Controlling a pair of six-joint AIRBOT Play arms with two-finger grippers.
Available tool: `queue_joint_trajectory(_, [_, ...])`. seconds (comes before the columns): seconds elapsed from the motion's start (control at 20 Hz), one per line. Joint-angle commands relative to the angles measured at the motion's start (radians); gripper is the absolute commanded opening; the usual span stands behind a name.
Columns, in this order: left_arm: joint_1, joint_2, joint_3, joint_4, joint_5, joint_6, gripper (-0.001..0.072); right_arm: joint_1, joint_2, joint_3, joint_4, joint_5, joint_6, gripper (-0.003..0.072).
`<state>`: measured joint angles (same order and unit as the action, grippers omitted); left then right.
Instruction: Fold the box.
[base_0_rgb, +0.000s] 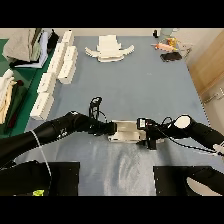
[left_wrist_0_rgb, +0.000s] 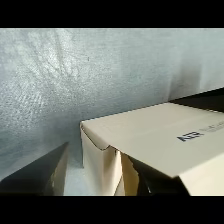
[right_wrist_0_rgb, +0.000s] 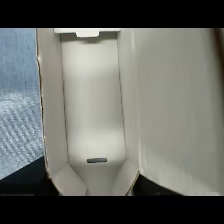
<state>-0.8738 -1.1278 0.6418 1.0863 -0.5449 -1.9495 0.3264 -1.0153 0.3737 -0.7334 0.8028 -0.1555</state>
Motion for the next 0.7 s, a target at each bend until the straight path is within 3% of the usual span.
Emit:
queue_joint_trajectory(0.0, [-0.012, -0.045, 0.084, 0.177, -0.149, -0.141, 0.0464, 0.000, 0.000, 0.000, 0.000, 0.000, 0.000, 0.0509])
queue_joint_trajectory(0.25, [-0.100, -0.105, 0.198, 0.358, -0.296, -0.298, 0.0464, 0.000, 0.000, 0.000, 0.000, 0.000, 0.000, 0.0510])
queue_joint_trajectory(0.65, [-0.168, -0.240, 0.331, 0.362, -0.409, -0.329, 0.0464, 0.000, 0.000, 0.000, 0.000, 0.000, 0.000, 0.0509])
